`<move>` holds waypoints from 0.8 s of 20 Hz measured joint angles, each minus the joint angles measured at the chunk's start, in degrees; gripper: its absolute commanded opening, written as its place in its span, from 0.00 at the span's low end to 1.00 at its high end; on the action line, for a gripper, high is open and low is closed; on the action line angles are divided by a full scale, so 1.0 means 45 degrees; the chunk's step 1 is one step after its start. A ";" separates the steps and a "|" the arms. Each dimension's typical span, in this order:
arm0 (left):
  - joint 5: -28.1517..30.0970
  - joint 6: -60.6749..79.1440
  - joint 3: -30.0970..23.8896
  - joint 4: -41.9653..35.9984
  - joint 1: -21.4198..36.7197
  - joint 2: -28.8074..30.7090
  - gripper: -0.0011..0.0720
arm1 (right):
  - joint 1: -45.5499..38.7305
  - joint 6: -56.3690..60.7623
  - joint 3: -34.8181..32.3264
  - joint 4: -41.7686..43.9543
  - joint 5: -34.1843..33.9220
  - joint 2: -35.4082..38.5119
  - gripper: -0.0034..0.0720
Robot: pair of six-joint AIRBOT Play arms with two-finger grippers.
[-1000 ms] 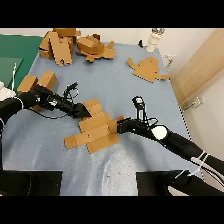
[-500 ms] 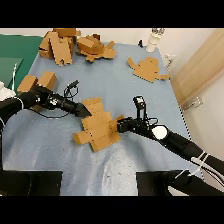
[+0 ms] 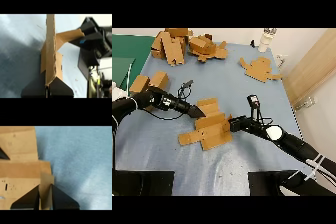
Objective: Fold the box.
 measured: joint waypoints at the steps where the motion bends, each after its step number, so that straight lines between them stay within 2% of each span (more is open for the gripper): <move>1: -0.0126 0.0612 0.0000 -0.0097 -0.0170 -0.0010 0.03 | -0.0209 0.0121 0.0000 0.0005 0.0005 0.0267 0.34; 8: -0.0311 0.4284 0.0000 -0.0903 -0.1302 -0.0010 0.03 | -0.2098 0.0986 0.0019 -0.0121 0.0753 0.2171 0.33; 12: 0.0568 0.5756 0.0000 -0.0525 -0.1787 0.0321 0.03 | -0.2424 0.1292 0.0083 -0.0146 0.1273 0.2429 0.33; 16: 0.1622 0.6713 -0.0189 -0.0311 -0.2084 0.1277 0.03 | -0.2511 0.1399 0.0112 -0.0194 0.1467 0.2268 0.33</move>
